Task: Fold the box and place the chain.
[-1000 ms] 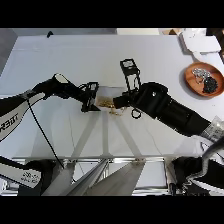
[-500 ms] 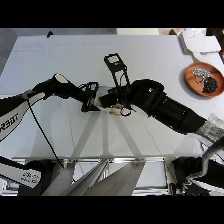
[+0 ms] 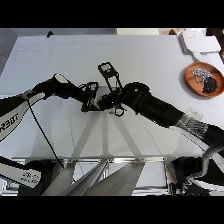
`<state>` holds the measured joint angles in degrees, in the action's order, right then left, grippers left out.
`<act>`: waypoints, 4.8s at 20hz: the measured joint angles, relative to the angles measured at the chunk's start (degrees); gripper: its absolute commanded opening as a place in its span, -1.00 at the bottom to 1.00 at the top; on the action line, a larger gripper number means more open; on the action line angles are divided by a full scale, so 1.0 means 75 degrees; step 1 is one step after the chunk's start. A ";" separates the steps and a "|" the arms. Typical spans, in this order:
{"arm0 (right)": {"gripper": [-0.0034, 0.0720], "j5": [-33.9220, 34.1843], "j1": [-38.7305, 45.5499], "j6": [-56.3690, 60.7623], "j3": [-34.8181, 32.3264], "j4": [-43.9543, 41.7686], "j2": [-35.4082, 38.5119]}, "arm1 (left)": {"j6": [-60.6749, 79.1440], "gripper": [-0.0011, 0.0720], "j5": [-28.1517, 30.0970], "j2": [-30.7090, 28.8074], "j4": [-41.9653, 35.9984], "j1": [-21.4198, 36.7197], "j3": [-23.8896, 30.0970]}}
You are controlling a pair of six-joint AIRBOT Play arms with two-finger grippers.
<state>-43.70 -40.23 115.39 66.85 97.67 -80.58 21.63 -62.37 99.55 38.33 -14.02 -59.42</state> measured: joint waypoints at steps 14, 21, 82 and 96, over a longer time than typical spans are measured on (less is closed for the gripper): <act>-0.15 -0.0968 -0.0050 -0.1964 -0.0647 -0.0428 0.1183 | 0.0000 -0.06 0.0000 0.0000 0.0000 0.0000 0.0000; 0.40 -0.0702 -0.0609 -0.2151 -0.1571 -0.1119 0.1376 | -0.0003 -0.06 0.0000 0.0000 0.0000 0.0000 0.0000; -0.88 0.1355 -0.0857 0.4744 -0.1746 0.2186 -0.0729 | 0.0026 -0.06 0.0000 0.0000 0.0006 0.0000 0.0000; 0.09 0.0376 -0.1247 0.4351 -0.1740 0.2442 0.0513 | 0.0000 -0.06 0.0000 0.0000 0.0000 0.0000 0.0000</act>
<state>-40.88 -49.58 148.03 53.80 115.98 -76.73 21.63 -62.37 99.55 38.33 -14.02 -59.42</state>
